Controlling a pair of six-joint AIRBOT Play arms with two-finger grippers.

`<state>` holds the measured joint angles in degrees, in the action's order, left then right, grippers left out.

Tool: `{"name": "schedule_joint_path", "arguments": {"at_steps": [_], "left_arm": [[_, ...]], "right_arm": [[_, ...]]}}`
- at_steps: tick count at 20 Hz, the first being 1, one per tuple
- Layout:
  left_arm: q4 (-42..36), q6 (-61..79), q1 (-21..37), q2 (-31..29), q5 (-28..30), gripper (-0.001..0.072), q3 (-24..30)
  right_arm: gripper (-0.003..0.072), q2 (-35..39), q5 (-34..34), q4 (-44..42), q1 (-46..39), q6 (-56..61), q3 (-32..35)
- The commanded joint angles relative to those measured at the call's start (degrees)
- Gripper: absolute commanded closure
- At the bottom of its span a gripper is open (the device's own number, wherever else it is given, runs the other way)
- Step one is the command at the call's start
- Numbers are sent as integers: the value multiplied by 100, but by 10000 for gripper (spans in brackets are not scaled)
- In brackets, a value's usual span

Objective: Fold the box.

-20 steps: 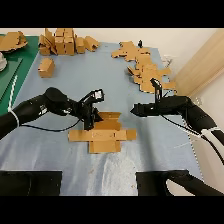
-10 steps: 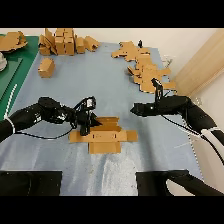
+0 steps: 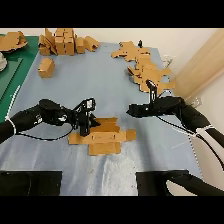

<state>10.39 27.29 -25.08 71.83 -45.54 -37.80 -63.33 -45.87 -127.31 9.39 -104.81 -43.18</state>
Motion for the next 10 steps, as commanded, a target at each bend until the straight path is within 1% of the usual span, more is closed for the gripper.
{"name": "schedule_joint_path", "arguments": {"at_steps": [1,2,8,10], "left_arm": [[-33,31,4,9,-61,699,236],[-33,35,4,9,-96,699,264],[-55,35,2,9,-466,699,262],[-50,35,-22,9,-439,699,262]], "right_arm": [[662,-111,66,4,107,0,-7],[681,-111,107,2,107,2,-7],[681,-111,234,4,107,0,-7],[681,-111,234,4,107,-2,-7]]}}
